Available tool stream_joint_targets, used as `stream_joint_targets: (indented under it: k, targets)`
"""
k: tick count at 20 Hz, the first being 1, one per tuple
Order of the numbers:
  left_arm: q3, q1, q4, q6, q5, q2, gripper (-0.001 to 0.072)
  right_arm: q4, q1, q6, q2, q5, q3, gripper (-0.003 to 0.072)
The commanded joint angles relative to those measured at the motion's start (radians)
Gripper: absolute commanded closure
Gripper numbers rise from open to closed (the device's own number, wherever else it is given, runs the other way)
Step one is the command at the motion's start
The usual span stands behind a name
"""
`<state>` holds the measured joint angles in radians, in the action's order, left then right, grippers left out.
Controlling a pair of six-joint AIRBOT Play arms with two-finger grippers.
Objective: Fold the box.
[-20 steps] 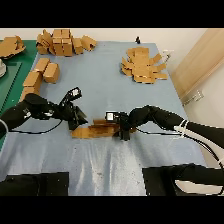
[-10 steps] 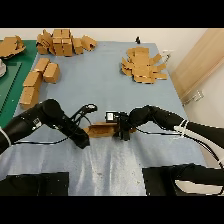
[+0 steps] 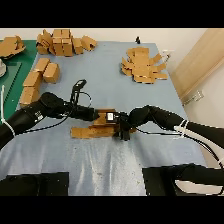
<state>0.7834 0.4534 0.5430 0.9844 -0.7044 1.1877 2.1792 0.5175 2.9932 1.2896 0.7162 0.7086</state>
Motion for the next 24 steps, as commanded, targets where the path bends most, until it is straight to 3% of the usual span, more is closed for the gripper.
stream_joint_targets:
  k: [1,7,12,18,24]
  targets:
    - [0.003,-0.029,-0.068,0.008,0.092,0.048,0.0702,0.000,0.000,0.000,-0.001,0.001,0.000,0.0147]
    - [0.007,0.016,-0.066,0.000,0.118,0.167,0.0702,0.001,0.000,-0.001,-0.001,0.001,0.000,0.0147]
    - [0.022,0.025,-0.008,0.025,0.120,0.207,0.0702,0.001,0.000,0.000,-0.001,0.002,0.000,0.0147]
    - [0.061,0.026,0.132,0.134,0.072,0.210,0.0703,0.000,0.000,0.000,-0.001,0.004,0.000,0.0147]
    - [0.072,0.025,0.137,0.159,0.000,0.262,0.0702,0.000,0.000,0.000,-0.001,0.003,0.001,0.0147]
